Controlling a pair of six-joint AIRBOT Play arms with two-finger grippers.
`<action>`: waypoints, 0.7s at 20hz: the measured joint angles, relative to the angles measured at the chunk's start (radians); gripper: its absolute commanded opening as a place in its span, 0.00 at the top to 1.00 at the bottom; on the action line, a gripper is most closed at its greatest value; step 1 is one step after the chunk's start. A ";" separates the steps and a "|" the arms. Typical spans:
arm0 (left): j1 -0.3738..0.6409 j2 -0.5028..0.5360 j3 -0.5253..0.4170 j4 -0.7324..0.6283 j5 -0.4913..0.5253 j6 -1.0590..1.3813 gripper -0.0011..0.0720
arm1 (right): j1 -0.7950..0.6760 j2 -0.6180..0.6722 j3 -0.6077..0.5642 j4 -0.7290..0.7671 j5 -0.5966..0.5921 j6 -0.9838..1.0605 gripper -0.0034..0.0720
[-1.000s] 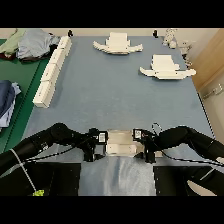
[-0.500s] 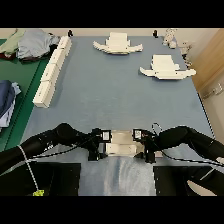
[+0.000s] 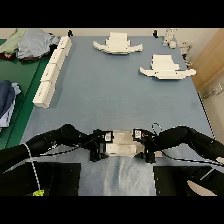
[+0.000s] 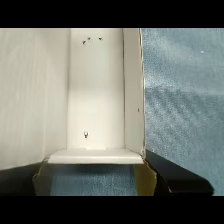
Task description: Fold the box.
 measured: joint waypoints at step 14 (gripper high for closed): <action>-0.017 -0.007 0.002 0.006 0.026 -0.019 0.28 | 0.000 0.000 0.000 0.000 0.000 0.000 0.27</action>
